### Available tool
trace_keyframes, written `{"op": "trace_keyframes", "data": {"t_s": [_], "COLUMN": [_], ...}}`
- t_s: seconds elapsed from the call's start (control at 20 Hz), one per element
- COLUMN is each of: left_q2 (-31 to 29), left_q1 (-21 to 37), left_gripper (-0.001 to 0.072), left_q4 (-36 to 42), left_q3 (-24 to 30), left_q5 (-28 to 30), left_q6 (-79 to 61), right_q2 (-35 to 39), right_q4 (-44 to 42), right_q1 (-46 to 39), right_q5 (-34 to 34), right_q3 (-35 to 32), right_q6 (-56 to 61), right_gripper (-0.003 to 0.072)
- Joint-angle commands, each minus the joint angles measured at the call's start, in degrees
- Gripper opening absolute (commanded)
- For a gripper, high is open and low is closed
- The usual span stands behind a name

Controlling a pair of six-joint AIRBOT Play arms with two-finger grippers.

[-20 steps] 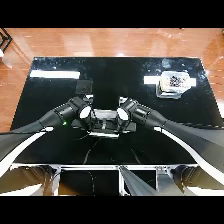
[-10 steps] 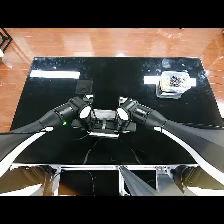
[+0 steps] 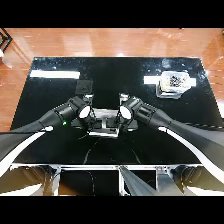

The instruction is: Fold the box and place the chain.

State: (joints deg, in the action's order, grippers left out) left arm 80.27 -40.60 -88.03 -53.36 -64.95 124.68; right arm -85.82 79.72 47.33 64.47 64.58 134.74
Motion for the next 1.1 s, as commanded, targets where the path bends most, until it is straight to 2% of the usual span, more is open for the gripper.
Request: {"op": "trace_keyframes", "data": {"t_s": [0.0, 0.3, 0.5, 0.65, 0.75, 0.85, 1.0, 1.05], "left_q2": [0.0, 0.0, 0.0, 0.0, 0.0, 0.0, 0.0, 0.0], "left_q1": [0.0, 0.0, 0.0, 0.0, 0.0, 0.0, 0.0, 0.0], "left_gripper": [0.0019, 0.0020, 0.0019, 0.0019, 0.0019, 0.0019, 0.0019, 0.0020], "left_q4": [0.2, 0.2, -0.2, 0.2, 0.2, 0.2, 0.2, 0.2], "left_q3": [0.0, 0.0, 0.0, 0.0, 0.0, 0.0, 0.0, 0.0], "left_q5": [0.4, 0.4, 0.7, 1.9, 1.9, 1.7, 1.7, 1.7], "left_q6": [0.0, 0.0, 0.0, 0.0, 0.0, 0.0, 0.0, 0.0], "right_q2": [1.4, 8.0, 17.6, 24.4, 26.3, 26.2, 25.3, 24.3], "right_q4": [0.0, 1.9, 15.5, 25.9, 30.3, 32.5, 30.0, 26.5], "right_q1": [-0.2, -0.2, -1.9, -7.1, -12.5, -19.7, -31.0, -34.6], "right_q5": [0.6, 3.4, 6.9, 11.1, 12.3, 9.7, -0.4, -4.2], "right_q3": [0.1, 0.0, 0.0, 0.0, 0.0, -0.4, -1.5, -1.4], "right_q6": [-3.1, -9.5, -11.0, -12.3, -15.3, -17.2, -17.3, -18.8], "right_gripper": [0.0508, 0.0508, 0.0507, 0.0507, 0.0507, 0.0507, 0.0512, 0.0699]}}
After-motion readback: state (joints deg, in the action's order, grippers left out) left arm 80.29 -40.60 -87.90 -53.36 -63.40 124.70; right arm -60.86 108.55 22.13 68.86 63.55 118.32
